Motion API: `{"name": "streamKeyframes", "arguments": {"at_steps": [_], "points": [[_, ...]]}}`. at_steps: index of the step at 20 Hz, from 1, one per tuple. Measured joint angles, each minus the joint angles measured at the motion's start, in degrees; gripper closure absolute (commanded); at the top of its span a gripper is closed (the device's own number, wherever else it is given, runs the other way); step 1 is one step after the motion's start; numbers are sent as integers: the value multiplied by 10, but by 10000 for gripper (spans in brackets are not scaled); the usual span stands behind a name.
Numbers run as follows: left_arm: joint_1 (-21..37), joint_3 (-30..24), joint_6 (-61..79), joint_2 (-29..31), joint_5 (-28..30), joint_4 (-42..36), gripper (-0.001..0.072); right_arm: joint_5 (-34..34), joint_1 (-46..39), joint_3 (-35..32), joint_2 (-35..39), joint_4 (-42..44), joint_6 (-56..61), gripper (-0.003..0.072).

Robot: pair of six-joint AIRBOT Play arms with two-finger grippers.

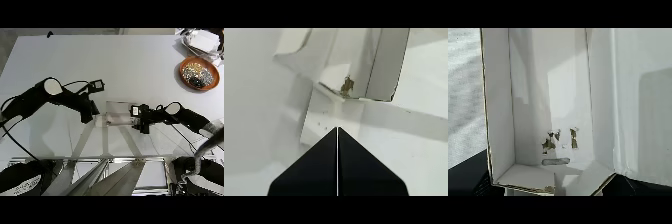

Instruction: Fold the box and place the chain.

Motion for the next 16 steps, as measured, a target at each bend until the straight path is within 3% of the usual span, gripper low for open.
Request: {"name": "streamKeyframes", "arguments": {"at_steps": [6,16], "points": [[69,-71,-148,21,-8,-11,708,1,0,0,0,0,0,388],[85,-117,-301,-62,59,-79,709,1,0,0,0,0,0,388]]}}
